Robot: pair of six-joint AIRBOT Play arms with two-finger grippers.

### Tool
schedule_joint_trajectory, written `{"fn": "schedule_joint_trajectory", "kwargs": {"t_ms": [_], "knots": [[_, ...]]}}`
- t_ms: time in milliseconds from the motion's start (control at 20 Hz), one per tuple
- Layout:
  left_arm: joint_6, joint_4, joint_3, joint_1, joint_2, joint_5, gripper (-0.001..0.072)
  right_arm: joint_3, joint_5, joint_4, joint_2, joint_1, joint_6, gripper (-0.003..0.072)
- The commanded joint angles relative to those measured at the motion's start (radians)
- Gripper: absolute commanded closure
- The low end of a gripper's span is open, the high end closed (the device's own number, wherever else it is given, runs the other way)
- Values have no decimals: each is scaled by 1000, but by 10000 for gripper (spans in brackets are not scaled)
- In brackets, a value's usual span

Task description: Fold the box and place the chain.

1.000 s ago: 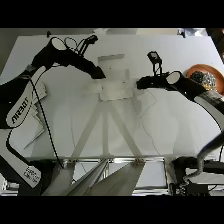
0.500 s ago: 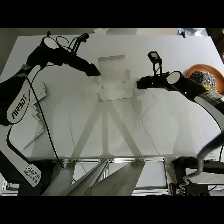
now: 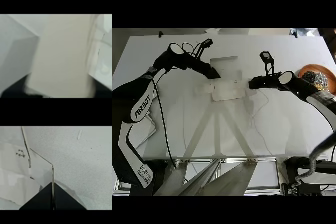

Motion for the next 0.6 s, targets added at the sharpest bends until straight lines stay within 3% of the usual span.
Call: {"fn": "schedule_joint_trajectory", "kwargs": {"t_ms": [0, 50, 100, 550], "knots": [[42, 31, 2, -6, -3, -32, 545, 0, 0, 0, 1, 1, 0, 675], [48, 57, 2, -8, -3, -39, 653, 0, 0, 0, 1, 1, 0, 675], [61, 71, 2, -8, -3, -48, 695, 0, 0, 0, 1, 1, 0, 675], [85, 81, 2, -7, 0, -50, 693, 0, 0, 0, 1, 1, 0, 675]]}}
